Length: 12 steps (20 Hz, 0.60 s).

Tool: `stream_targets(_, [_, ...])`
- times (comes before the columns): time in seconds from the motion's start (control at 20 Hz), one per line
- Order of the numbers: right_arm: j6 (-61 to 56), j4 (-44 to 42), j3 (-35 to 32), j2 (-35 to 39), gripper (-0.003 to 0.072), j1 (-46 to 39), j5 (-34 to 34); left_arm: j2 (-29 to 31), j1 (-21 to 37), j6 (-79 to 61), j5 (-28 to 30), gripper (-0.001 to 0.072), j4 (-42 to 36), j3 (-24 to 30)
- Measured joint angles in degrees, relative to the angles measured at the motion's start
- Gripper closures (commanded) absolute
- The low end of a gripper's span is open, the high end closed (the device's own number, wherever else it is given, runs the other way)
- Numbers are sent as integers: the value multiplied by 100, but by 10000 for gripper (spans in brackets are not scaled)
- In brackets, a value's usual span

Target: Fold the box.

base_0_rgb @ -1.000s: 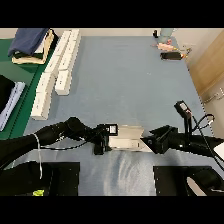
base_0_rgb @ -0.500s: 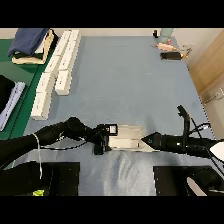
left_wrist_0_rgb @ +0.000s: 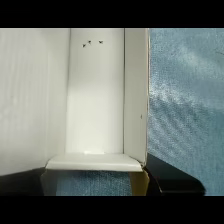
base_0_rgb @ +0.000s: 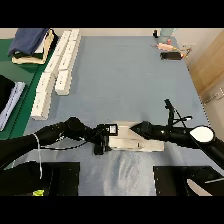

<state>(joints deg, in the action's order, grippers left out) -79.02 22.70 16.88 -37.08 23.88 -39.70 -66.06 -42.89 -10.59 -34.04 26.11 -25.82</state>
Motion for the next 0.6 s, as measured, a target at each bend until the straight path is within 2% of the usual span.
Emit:
stream_targets(0.2, [737,-98,472,-1169,538,37,227,0,0,4,0,191,0,0])
stream_targets(0.35, [1311,-129,796,-2022,538,48,94,0,0,2,0,191,0,0])
stream_targets(0.6, [2065,-81,1023,-2739,538,79,-232,0,0,2,-2,191,0,0])
